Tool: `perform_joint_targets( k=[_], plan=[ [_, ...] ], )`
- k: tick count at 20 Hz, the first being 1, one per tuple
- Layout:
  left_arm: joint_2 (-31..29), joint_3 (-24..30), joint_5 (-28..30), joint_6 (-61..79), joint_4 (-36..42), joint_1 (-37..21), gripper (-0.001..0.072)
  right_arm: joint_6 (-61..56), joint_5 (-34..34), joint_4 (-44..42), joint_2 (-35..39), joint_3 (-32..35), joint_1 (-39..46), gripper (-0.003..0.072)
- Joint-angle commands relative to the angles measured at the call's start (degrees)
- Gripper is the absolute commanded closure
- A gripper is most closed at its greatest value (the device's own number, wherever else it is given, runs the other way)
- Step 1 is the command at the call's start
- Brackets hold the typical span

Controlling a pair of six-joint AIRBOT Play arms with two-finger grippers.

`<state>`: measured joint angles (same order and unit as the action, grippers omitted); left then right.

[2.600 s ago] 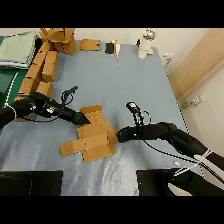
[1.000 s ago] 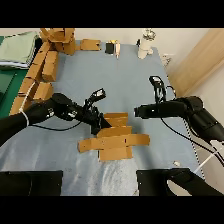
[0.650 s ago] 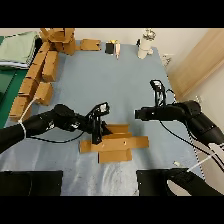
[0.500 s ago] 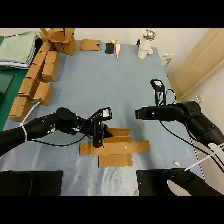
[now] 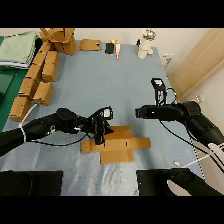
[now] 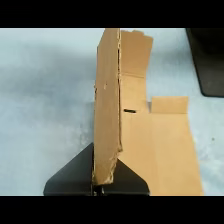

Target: Fold the box.

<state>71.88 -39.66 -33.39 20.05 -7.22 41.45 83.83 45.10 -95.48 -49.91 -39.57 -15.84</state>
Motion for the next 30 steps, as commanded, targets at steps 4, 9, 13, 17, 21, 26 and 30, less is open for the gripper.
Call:
perform_joint_targets(
  k=[4,9,13,17,21,26,30],
  plan=[
    [0.0,-1.2,0.0,6.1,3.0,-1.5,0.0698,0.0,-2.4,0.1,0.0,0.0,-0.3,0.0685],
    [2.5,-0.3,-1.2,6.1,2.5,-1.5,0.0698,0.0,-3.1,0.1,0.0,0.0,-0.3,0.0684],
    [2.7,0.5,-2.2,5.5,2.1,-1.5,0.0698,0.0,-3.1,0.1,0.0,0.0,-0.3,0.0684],
    [2.7,0.6,-2.2,1.2,-1.4,-1.5,0.0698,0.0,-3.1,0.1,0.0,0.0,-0.3,0.0684],
    [2.7,1.5,-3.4,0.9,-1.7,-1.5,0.0698,0.0,-3.1,0.1,0.0,0.0,-0.3,0.0684],
    [2.1,2.2,-4.8,-0.6,-1.8,-1.5,0.0698,0.0,-3.0,0.1,0.0,0.0,-0.3,0.0684],
    [0.8,2.2,-4.9,-0.7,-1.9,-1.5,0.0697,0.0,-3.0,0.1,0.0,0.0,-0.3,0.0684]
  ],
)
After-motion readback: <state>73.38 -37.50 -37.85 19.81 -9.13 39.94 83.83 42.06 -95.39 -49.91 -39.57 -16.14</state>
